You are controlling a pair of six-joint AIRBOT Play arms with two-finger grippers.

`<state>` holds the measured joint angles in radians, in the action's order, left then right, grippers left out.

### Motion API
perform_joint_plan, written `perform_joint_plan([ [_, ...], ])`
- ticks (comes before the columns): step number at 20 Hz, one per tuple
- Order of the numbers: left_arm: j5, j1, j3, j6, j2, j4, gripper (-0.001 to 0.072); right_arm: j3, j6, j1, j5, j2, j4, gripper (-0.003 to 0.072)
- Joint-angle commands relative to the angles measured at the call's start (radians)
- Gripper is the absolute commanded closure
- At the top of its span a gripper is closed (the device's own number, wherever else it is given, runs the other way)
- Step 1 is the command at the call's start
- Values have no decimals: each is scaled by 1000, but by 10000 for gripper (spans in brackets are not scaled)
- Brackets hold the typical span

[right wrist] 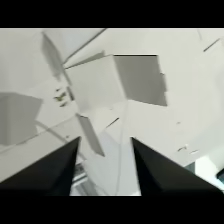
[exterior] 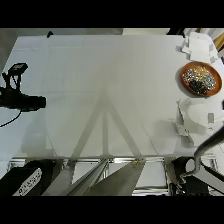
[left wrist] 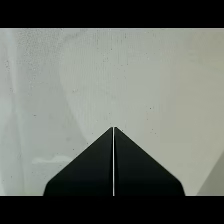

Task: Fold the box and place the chain.

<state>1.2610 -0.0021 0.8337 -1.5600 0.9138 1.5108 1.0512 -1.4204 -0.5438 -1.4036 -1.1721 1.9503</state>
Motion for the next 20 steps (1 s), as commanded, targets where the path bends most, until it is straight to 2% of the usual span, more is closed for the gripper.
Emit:
perform_joint_plan([
  [1, 0, 0, 0, 0, -1, 0, 701, 8, 82, -170, 116, 0, 5, 205],
  [7, 0, 0, 0, 0, -1, 0, 701, 7, 227, -240, 160, -79, -2, 204],
  [10, 0, 0, 0, 0, -1, 0, 701, 7, 322, -256, 159, -142, -92, 204],
  [13, 0, 0, 0, 0, -1, 0, 701, 7, 330, -256, 180, -192, -82, 208],
  [18, 0, 0, 0, 0, -1, 0, 701, 7, 329, -256, 207, -261, -108, 290],
  [20, 0, 0, 0, 0, -1, 0, 701, 7, 326, -256, 201, -275, -126, 290],
])
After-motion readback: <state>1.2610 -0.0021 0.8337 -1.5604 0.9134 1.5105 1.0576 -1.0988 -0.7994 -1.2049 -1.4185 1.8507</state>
